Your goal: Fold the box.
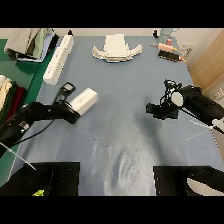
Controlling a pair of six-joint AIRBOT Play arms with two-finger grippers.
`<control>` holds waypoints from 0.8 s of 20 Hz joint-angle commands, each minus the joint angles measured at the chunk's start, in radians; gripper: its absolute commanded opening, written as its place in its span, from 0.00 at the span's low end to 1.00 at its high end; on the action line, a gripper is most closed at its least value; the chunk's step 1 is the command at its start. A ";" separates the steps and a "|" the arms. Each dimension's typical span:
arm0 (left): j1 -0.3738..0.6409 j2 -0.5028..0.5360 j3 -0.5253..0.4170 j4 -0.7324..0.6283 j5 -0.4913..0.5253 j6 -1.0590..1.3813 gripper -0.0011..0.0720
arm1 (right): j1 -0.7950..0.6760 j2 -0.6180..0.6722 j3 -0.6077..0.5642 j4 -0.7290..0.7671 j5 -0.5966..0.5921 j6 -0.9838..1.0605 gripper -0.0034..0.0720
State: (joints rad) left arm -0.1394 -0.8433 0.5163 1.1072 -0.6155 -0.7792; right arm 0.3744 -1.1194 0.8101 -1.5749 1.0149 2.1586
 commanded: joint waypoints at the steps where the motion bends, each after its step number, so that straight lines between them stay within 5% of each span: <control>1: 0.266 0.039 0.002 0.122 0.034 -0.113 0.68 | -0.001 -0.003 0.001 0.000 -0.044 0.006 0.05; 8: 0.507 -0.182 0.117 0.126 0.059 -0.085 0.68 | -0.001 -0.003 0.000 0.000 -0.067 0.006 0.05; 16: 0.481 -0.438 0.307 0.063 0.120 -0.082 0.68 | -0.001 -0.003 0.000 0.000 -0.113 0.007 0.05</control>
State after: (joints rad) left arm 0.3466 -1.1973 0.7624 1.2011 -0.5137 -0.8639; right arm 0.3740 -1.1225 0.8101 -1.5749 0.9230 2.1651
